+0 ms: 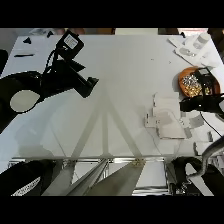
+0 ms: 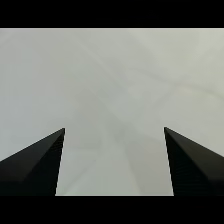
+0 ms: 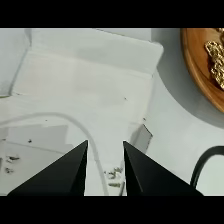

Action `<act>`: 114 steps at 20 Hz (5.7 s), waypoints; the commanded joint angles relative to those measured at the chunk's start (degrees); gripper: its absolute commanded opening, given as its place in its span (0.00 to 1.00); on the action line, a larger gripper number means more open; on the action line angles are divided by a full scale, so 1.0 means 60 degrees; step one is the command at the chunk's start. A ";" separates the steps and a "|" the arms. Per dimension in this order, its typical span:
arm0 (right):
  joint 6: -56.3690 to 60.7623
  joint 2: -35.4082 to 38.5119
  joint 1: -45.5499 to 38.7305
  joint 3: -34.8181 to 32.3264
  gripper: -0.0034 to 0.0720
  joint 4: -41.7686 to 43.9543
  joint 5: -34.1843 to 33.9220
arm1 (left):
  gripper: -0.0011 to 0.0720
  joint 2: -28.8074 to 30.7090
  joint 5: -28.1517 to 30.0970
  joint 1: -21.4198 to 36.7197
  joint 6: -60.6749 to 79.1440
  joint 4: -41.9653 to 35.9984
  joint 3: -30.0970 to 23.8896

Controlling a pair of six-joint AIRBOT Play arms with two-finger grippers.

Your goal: Fold the box and place the chain.

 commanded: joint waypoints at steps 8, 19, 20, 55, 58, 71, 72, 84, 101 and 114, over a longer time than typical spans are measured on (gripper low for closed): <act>0.0248 -0.0270 -0.2849 0.0801 0.49 -0.1439 0.2200 | 0.97 0.0007 0.0000 -0.0004 0.0000 0.0000 0.0004; -0.0004 -0.3140 -0.2849 0.1217 0.49 -0.1923 0.2772 | 0.97 0.0007 0.0000 -0.0004 0.0000 0.0000 0.0004; -0.0004 -0.3220 -0.2849 0.1217 0.49 -0.1920 0.2503 | 0.97 0.0004 0.0000 -0.0004 0.0000 0.0000 0.0004; -0.5763 -0.2463 0.1836 -0.1388 0.06 0.9012 -0.2565 | 0.97 0.0007 0.0000 -0.0004 0.0000 0.0000 0.0004; -0.5752 -0.2463 0.2860 -0.1898 0.06 0.9129 -0.4080 | 0.97 0.0007 0.0000 -0.0004 0.0000 0.0000 0.0004; -0.5723 -0.2463 0.3490 -0.2131 0.06 0.9449 -0.4849 | 0.97 0.0007 0.0000 -0.0004 0.0000 0.0000 0.0004; -0.5723 -0.2463 0.3490 -0.2131 0.06 0.9449 -0.4849 | 0.97 0.0004 0.0000 -0.0004 -0.0011 -0.0055 0.0004; -0.5723 -0.2463 0.3490 -0.2131 0.06 0.9449 -0.4849 | 0.97 0.0007 -0.0007 0.0007 -0.0018 -0.2233 0.0004; -0.5723 -0.2463 0.3490 -0.2131 0.06 0.9449 -0.4849 | 0.52 -0.2350 -0.2790 0.3355 0.1534 -0.4903 0.0637; -0.5723 -0.2463 0.3490 -0.2131 0.06 0.9449 -0.4849 | 0.75 -0.8109 -0.6102 0.3687 0.5453 -0.7843 0.4309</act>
